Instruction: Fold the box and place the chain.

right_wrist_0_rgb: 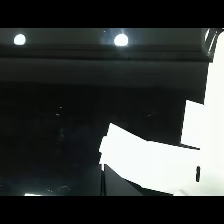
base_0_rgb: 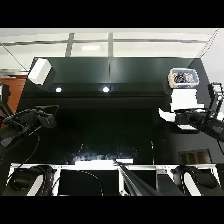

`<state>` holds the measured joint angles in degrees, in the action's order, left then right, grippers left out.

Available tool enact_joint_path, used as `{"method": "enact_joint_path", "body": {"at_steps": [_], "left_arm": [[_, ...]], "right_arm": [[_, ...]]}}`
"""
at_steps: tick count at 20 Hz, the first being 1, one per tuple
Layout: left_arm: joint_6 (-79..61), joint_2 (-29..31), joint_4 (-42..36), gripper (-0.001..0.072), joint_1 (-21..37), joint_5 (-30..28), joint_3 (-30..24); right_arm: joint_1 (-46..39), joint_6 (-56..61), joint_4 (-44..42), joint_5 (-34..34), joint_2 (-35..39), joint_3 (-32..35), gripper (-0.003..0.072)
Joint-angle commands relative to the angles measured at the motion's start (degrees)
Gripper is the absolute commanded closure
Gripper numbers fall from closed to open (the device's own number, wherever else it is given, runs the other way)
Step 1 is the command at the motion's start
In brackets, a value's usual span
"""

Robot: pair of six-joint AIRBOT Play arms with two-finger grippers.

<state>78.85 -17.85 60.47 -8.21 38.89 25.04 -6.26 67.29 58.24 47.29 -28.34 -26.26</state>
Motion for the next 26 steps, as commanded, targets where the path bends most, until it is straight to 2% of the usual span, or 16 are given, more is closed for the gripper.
{"method": "enact_joint_path", "body": {"at_steps": [1,2,3,7,9,12,17,20,22,25,26], "left_arm": [[0.0,-0.13,-2.47,0.0408,-0.02,-7.74,-0.02],[0.0,-0.39,-2.47,0.0035,-0.04,-9.94,-0.02],[0.0,-0.85,-2.47,0.0006,-0.02,-11.45,-0.02],[0.04,-4.74,-3.26,0.0006,-0.07,-12.24,-0.02],[0.04,-6.91,-4.17,0.0006,-0.04,-11.74,-0.02],[0.17,-10.67,-4.24,0.0006,-0.07,-11.32,-0.02],[-0.04,-17.29,-4.17,0.0005,-2.47,-11.41,-0.02],[-0.07,-20.68,-4.13,0.0005,-4.74,-11.41,-0.02],[-0.04,-22.38,-4.17,0.0005,-5.86,-11.45,-0.02],[-2.05,-23.39,-4.15,0.0007,-7.43,-11.67,0.0],[-3.21,-23.39,-4.17,0.0007,-8.2,-11.67,0.0]], "right_arm": [[-0.04,0.04,-2.32,0.22,0.04,0.0,0.0337],[-0.04,0.09,-3.3,-0.26,0.0,0.0,-0.0028],[-0.04,1.09,-4.09,-1.11,-0.02,0.0,-0.0029],[-0.59,10.75,-1.95,-5.14,-1.46,-0.28,-0.0029],[-2.82,15.02,3.74,-5.95,-5.53,-3.89,-0.0028],[-10.21,17.94,12.81,-3.37,-16.98,-15.93,-0.0028],[-28.7,18.08,18.12,9.07,-36.65,-39.32,-0.0028],[-41.57,19.17,18.08,15.93,-43.78,-44.89,-0.0028],[-49.94,19.45,14.05,19.8,-47.54,-45.16,-0.0028],[-60.17,11.02,-2.49,25.07,-54.97,-45.18,-0.0027],[-62.16,9.2,-5.07,26.18,-57.51,-45.62,-0.0028]]}}
